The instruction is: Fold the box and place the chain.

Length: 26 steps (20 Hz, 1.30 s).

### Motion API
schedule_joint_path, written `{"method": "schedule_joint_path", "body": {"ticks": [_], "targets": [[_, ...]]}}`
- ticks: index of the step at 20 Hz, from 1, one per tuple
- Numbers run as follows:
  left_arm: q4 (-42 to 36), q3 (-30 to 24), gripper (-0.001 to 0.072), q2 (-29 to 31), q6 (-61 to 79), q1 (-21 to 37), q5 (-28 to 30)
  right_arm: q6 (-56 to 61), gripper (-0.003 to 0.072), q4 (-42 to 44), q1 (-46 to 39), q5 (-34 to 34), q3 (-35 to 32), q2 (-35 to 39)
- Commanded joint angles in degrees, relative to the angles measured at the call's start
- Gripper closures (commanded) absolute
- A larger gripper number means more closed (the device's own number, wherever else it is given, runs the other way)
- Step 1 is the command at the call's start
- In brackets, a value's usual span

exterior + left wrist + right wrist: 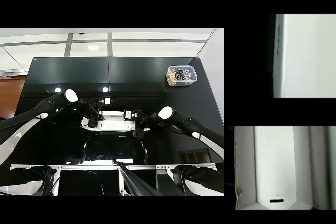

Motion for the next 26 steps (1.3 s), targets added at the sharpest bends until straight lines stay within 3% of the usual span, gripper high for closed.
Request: {"method": "schedule_joint_path", "body": {"ticks": [1,2,13,14,17,18,21,22,26], "targets": [[-0.07,0.04,0.0685,0.02,0.02,0.02,-0.02,-0.02,0.0015,-0.07,0.04,-0.31,0.04,-0.94],[-0.07,0.04,0.0684,0.02,0.02,0.02,-0.02,-0.02,0.0075,0.22,0.02,-0.42,0.07,-0.94],[-0.07,0.04,0.0682,0.02,0.02,0.02,0.04,0.13,0.0077,0.35,0.04,-0.72,0.04,-0.94],[-0.07,0.04,0.0682,0.02,0.02,0.02,0.02,0.13,0.0197,0.35,0.04,-0.70,0.07,-0.94],[-0.07,0.04,0.0675,0.04,-0.04,0.02,-0.04,0.13,0.0207,0.35,0.04,-0.70,0.04,-0.94],[-0.07,0.04,0.0565,0.15,-0.07,0.02,-0.24,0.13,0.0207,0.35,0.04,-0.70,0.04,-0.94],[1.97,0.07,0.0098,2.21,-0.70,0.37,0.76,0.11,0.0208,0.28,0.04,-0.63,0.04,-0.94],[2.16,0.07,0.0001,3.28,-2.36,0.87,0.87,0.11,0.0208,0.07,0.04,-0.55,0.04,-0.94],[8.59,0.04,0.0000,10.38,-14.19,3.15,-1.36,-0.39,0.0208,-0.13,0.04,0.35,0.04,-0.94]]}}
